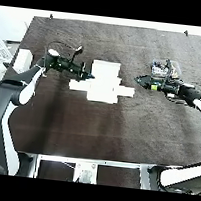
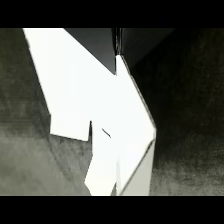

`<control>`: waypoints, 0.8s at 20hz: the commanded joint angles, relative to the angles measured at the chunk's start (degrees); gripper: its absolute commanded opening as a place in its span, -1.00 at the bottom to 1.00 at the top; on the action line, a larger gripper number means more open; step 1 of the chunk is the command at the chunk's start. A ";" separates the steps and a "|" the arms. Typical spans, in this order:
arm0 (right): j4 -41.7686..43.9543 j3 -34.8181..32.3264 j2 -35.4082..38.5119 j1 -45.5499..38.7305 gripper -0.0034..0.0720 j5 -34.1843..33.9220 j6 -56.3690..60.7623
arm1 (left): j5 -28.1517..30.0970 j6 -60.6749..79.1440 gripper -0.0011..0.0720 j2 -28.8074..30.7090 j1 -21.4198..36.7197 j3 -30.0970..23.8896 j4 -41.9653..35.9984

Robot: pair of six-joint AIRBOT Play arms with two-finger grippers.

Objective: Fold the box and place the chain.

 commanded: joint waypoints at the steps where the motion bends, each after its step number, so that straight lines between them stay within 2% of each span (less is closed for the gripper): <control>1: 0.20 0.00 -0.02 -0.04 -0.19 -0.13 -1.44 | 8.39 11.19 -0.93 3.93 -1.66 -8.02 2.14; 2: 0.20 0.00 -0.02 -0.04 -0.19 -0.13 -1.51 | 10.64 13.42 -0.93 4.83 -1.92 -10.05 1.16; 5: 0.15 0.00 -0.02 -0.04 -0.19 -0.13 -1.53 | 12.61 17.66 -0.93 5.22 -1.95 -12.76 -1.49; 16: 0.15 0.00 -0.02 -0.02 -0.18 -0.09 -1.51 | 12.50 17.84 -0.93 5.14 -1.95 -13.11 -0.98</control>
